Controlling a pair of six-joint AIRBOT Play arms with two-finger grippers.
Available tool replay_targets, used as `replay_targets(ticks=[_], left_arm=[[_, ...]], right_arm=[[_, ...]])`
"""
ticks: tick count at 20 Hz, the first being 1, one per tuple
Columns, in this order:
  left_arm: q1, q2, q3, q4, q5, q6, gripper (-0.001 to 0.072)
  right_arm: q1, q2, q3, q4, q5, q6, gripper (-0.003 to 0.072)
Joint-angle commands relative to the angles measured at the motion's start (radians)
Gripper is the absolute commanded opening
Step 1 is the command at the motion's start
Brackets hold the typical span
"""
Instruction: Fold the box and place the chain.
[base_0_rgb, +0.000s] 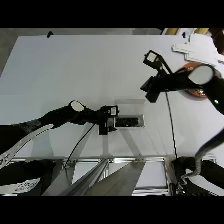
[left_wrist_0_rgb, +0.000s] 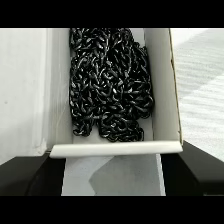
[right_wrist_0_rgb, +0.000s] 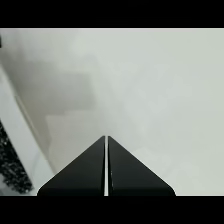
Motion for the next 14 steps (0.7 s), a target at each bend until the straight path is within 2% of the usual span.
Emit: replay_targets(ticks=[1, 6, 8, 10, 11, 13, 14], left_arm=[[0.000, 0.000, 0.001, 0.000, 0.000, 0.000, 0.0141], [0.000, 0.000, 0.001, 0.000, 0.000, 0.000, 0.0141], [0.000, 0.000, 0.001, 0.000, 0.000, 0.000, 0.0141], [0.000, 0.000, 0.001, 0.000, 0.000, 0.000, 0.0141], [0.000, 0.000, 0.001, 0.000, 0.000, 0.000, 0.0141], [0.000, 0.000, 0.001, 0.000, 0.000, 0.000, 0.0141], [0.000, 0.000, 0.001, 0.000, 0.000, 0.000, 0.0141]], right_arm=[[0.023, -0.150, 0.030, 0.010, 0.046, -0.055, 0.0022], [0.033, -0.143, 0.008, 0.153, 0.163, -0.224, 0.0023], [0.034, -0.082, -0.033, 0.216, 0.161, -0.274, 0.0024], [0.039, 0.008, -0.104, 0.217, 0.135, -0.297, 0.0027], [0.043, 0.048, -0.144, 0.218, 0.116, -0.318, 0.0060], [0.060, 0.118, -0.228, 0.218, 0.084, -0.345, 0.0071], [0.076, 0.141, -0.264, 0.217, 0.071, -0.348, 0.0139]])
